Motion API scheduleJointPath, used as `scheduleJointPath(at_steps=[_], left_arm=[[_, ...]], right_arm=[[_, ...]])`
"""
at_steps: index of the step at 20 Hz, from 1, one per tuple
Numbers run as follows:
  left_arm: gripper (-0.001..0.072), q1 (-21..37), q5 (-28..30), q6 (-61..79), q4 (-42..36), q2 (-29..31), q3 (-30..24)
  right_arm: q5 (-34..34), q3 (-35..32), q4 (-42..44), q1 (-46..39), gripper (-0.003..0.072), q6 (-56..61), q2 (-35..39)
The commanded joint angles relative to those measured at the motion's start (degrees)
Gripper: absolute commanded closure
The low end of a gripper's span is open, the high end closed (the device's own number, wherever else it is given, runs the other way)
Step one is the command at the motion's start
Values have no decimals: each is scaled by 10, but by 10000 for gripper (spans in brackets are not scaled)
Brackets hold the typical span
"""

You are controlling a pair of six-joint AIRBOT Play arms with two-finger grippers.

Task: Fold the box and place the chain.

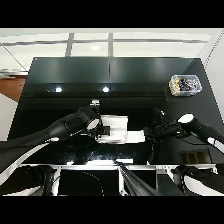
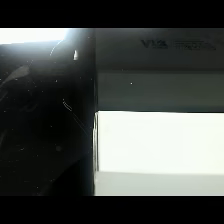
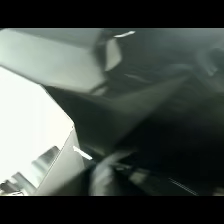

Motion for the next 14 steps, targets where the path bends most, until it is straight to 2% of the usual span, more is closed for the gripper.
scheduleJointPath(at_steps=[1,2,3,6,8,11,13,14], left_arm=[[681,0,0,0,-1,0,0],[681,0,0,0,-1,0,0],[681,0,0,0,-1,0,0],[681,0,0,0,-1,0,0],[681,0,0,0,0,0,0],[681,0,0,0,-1,0,0],[681,0,0,0,0,0,0],[681,0,0,0,0,0,0]], right_arm=[[29,12,53,18,144,-52,-3],[42,20,51,18,43,-52,-3],[56,27,51,18,11,-52,-3],[90,52,53,21,12,-52,-3],[86,67,53,39,13,-44,-3],[47,89,52,84,14,-9,-3],[7,101,45,117,102,20,-3],[-14,108,33,135,102,44,-3]])
